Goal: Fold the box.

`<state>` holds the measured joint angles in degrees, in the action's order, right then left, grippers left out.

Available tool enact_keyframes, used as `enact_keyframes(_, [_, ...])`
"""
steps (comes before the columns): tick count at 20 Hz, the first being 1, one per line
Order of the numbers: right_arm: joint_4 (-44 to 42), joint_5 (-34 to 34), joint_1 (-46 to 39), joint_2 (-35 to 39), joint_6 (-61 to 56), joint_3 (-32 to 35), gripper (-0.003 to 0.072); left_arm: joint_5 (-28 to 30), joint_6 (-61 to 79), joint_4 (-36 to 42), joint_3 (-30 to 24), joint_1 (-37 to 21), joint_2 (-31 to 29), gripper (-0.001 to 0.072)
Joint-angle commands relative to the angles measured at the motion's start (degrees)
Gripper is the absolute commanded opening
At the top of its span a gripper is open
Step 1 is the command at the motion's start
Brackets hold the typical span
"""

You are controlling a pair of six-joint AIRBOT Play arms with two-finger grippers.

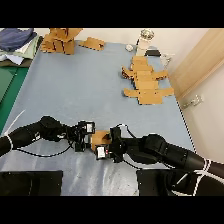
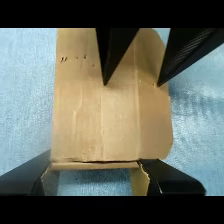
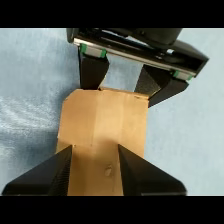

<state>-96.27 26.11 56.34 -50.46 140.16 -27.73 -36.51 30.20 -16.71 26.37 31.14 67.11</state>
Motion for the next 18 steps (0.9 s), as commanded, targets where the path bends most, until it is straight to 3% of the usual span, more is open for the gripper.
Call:
enact_keyframes(1, [8.0, -0.7, 0.2, -0.55, -3.63, -1.01, 0.0451, -0.02, 0.02, -0.02, 0.0, -0.04, 0.02, 0.0479])
enact_keyframes(4, [11.04, 0.04, 0.22, -0.55, -6.27, -1.55, 0.0442, 0.0, 0.02, -0.02, 0.0, -0.04, 0.02, 0.0479])
enact_keyframes(7, [11.04, 0.61, 0.68, -0.28, -6.29, -1.6, 0.0332, -0.02, 0.02, -0.02, 0.0, -0.04, 0.02, 0.0479])
enact_keyframes(10, [11.06, 0.92, 2.21, 1.7, -6.8, -1.62, 0.0328, 0.0, 0.02, -0.02, 0.0, -0.04, 0.02, 0.0478])
enact_keyframes(12, [11.08, 0.9, 2.32, 3.41, -6.8, -1.62, 0.0221, 0.0, 0.0, -0.02, 0.0, -0.04, 0.02, 0.0479])
enact_keyframes(18, [14.08, 0.72, 2.21, 4.33, -7.3, -2.21, 0.0161, -0.02, 0.0, -0.02, 0.0, -0.04, 0.02, 0.0478])
